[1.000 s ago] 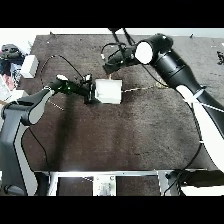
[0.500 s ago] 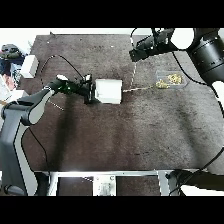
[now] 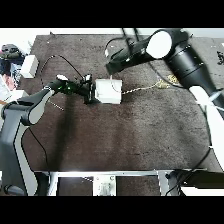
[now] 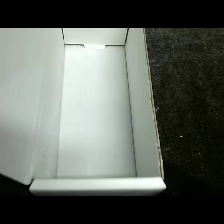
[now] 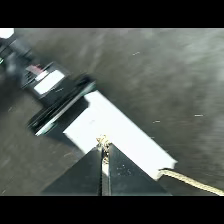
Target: Fold the box and place the chain.
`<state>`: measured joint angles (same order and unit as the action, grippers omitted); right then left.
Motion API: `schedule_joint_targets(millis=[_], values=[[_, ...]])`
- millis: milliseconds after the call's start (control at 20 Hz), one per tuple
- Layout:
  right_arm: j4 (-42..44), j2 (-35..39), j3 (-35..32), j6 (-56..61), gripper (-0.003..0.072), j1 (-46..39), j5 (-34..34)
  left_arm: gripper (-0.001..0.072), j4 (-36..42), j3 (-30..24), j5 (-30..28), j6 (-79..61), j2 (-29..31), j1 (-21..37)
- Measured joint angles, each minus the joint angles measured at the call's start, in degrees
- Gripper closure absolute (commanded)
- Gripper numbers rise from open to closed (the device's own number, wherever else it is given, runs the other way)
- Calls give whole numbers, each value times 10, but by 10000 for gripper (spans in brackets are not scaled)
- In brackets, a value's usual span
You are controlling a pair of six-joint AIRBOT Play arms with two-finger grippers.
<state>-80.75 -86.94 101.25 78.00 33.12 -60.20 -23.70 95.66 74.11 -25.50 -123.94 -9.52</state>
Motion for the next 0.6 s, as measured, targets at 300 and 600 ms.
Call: schedule_joint_targets(millis=[300,600], values=[[11,-57,-64,-11,346,1,56,355,0,0,0,0,0,0],[10,-69,-103,5,346,-75,82,355,0,0,0,0,0,0]])
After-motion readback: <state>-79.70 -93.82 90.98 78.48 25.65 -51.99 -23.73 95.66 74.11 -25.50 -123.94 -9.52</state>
